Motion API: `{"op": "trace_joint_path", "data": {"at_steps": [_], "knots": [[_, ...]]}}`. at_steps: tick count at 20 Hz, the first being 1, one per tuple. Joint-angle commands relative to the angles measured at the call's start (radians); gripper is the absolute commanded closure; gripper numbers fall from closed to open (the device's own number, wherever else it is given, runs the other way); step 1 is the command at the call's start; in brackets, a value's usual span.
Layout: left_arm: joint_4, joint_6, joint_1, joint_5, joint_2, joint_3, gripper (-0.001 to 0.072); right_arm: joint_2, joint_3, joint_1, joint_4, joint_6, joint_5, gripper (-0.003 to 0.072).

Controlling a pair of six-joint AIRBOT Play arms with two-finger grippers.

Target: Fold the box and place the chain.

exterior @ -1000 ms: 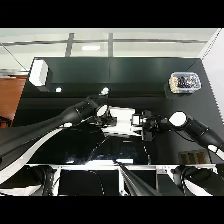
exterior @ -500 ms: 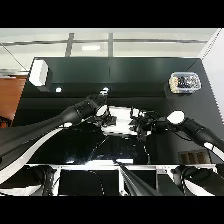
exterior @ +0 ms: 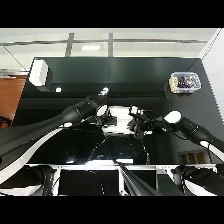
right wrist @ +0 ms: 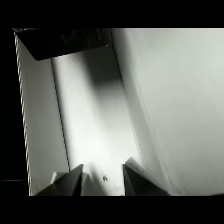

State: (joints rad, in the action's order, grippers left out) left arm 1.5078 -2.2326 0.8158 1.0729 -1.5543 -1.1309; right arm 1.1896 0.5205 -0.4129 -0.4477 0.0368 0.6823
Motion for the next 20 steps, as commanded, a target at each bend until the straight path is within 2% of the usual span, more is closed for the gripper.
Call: {"op": "trace_joint_path", "data": {"at_steps": [1, 2, 4, 6, 7, 9, 11, 13, 15, 17, 20], "knots": [[0.002, -0.001, 0.0, -0.001, 0.0, -0.001, 0.0682, 0.002, 0.001, 0.0, 0.002, -0.04, -0.009, 0.0516], [0.002, -0.003, 0.0, -0.002, -0.002, -0.001, 0.0682, 0.0, 0.002, 0.0, 0.002, -0.057, -0.01, 0.0674], [0.001, -0.031, -0.005, 0.003, -0.011, -0.001, 0.0683, -0.03, 0.003, 0.003, 0.0, -0.186, -0.024, 0.0674], [0.002, -0.049, -0.012, 0.006, -0.017, -0.001, 0.0683, -0.086, 0.016, 0.046, -0.101, -0.46, -0.021, 0.0674], [0.001, -0.051, -0.014, 0.007, -0.018, -0.001, 0.0682, -0.119, 0.03, 0.092, -0.188, -0.619, 0.026, 0.0674], [0.001, -0.051, -0.014, 0.013, -0.018, -0.001, 0.0682, -0.182, 0.066, 0.234, -0.39, -0.913, 0.191, 0.0673], [0.001, -0.05, -0.014, 0.012, -0.018, -0.001, 0.0682, -0.219, 0.073, 0.42, -0.494, -1.1, 0.325, 0.0674], [0.001, -0.05, -0.014, 0.012, -0.018, -0.001, 0.0681, -0.219, 0.055, 0.575, -0.477, -1.185, 0.378, 0.0673], [-0.002, -0.05, -0.014, 0.011, -0.018, -0.001, 0.0681, -0.207, -0.004, 0.645, -0.422, -1.274, 0.351, 0.0674], [-0.001, -0.049, -0.014, 0.014, -0.018, -0.001, 0.0681, -0.163, -0.064, 0.624, -0.336, -1.291, 0.332, 0.0674], [-0.002, -0.05, -0.014, 0.013, -0.019, -0.001, 0.0681, -0.041, -0.084, 0.489, -0.216, -1.285, 0.277, 0.0673]]}}
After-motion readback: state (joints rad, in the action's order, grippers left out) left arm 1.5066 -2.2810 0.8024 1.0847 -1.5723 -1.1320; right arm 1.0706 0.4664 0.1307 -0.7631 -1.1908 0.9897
